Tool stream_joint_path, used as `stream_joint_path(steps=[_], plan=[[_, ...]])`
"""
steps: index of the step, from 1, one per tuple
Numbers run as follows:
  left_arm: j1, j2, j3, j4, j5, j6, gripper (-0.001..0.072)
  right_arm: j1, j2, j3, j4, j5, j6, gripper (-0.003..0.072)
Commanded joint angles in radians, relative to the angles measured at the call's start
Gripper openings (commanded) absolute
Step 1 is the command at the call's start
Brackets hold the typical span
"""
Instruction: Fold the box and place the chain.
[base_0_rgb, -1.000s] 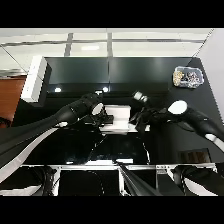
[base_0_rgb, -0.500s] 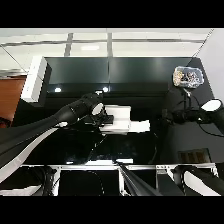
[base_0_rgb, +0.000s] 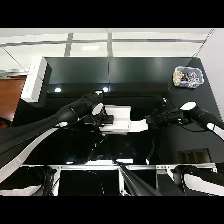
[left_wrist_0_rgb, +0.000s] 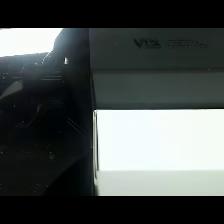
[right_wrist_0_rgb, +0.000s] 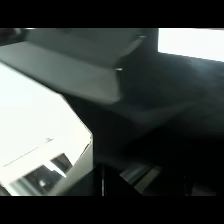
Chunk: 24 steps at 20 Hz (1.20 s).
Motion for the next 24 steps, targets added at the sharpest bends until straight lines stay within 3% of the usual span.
stream_joint_path(steps=[1, 2, 3, 4, 8, 14, 17, 19, 24], plan=[[0.000, 0.001, 0.000, 0.000, -0.002, 0.000, 0.0030, 0.020, -0.012, 0.056, 0.019, 0.088, -0.062, 0.0018], [0.000, 0.001, 0.000, 0.000, -0.002, 0.000, 0.0030, 0.020, -0.012, 0.081, 0.011, 0.122, -0.062, 0.0149], [0.000, 0.001, 0.000, 0.000, -0.002, 0.000, 0.0030, 0.021, -0.012, 0.103, 0.011, 0.157, -0.061, 0.0422], [0.000, 0.001, 0.000, 0.000, -0.002, 0.000, 0.0030, 0.026, -0.012, 0.121, 0.012, 0.188, -0.062, 0.0494], [0.000, 0.001, 0.000, 0.000, -0.001, 0.000, 0.0030, 0.077, -0.012, 0.142, 0.012, 0.199, -0.062, 0.0493], [0.000, 0.001, 0.000, 0.000, -0.002, 0.000, 0.0030, 0.205, -0.012, 0.174, -0.016, 0.063, 0.037, 0.0491], [0.000, 0.001, 0.000, 0.000, -0.002, 0.000, 0.0030, 0.251, -0.012, 0.232, -0.112, 0.017, 0.193, 0.0488], [0.000, 0.001, 0.000, 0.000, -0.002, 0.000, 0.0030, 0.287, -0.012, 0.258, -0.156, 0.002, 0.277, 0.0410], [0.000, 0.001, 0.000, 0.000, -0.002, 0.000, 0.0030, 0.411, -0.012, 0.318, -0.366, -0.052, 0.544, 0.0410]])
